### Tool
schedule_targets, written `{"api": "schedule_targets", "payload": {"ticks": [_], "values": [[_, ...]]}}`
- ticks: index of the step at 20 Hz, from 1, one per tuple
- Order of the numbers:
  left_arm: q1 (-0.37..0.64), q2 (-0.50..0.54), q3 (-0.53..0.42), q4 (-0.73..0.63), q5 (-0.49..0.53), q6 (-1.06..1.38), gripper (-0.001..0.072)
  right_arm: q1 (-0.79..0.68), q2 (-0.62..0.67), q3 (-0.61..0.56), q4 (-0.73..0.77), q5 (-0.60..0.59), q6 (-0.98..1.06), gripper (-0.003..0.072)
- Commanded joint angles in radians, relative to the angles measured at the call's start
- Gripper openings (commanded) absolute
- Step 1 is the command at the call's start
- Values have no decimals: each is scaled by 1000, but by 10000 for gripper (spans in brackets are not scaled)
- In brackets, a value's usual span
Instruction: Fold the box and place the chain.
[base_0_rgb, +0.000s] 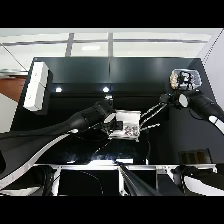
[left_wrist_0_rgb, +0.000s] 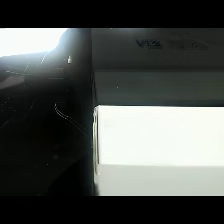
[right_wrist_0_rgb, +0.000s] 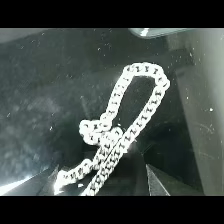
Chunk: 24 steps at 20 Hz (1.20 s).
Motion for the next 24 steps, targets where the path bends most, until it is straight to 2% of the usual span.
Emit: {"api": "schedule_targets", "payload": {"ticks": [1,7,8,9,15,17,19,20,21,24], "values": [[0,-1,0,0,0,0,33,19,-54,42,-66,30,138,554],[0,-1,0,0,0,0,33,19,-67,42,-66,65,182,534],[0,-1,0,0,0,0,33,19,-69,42,-64,66,182,506],[0,-1,0,0,0,0,33,20,-70,42,-61,66,182,409],[0,-1,0,0,0,0,33,19,-78,42,-37,72,175,407],[0,-1,0,0,0,0,33,20,-88,42,-10,70,145,242],[0,-1,0,0,0,0,33,20,-90,42,-8,68,140,241],[0,-1,0,0,0,0,33,19,-90,43,-10,70,136,168],[0,-1,0,0,0,0,33,19,-90,44,-10,71,119,38],[0,-1,0,0,-1,0,33,17,-89,59,-11,84,99,34]]}}
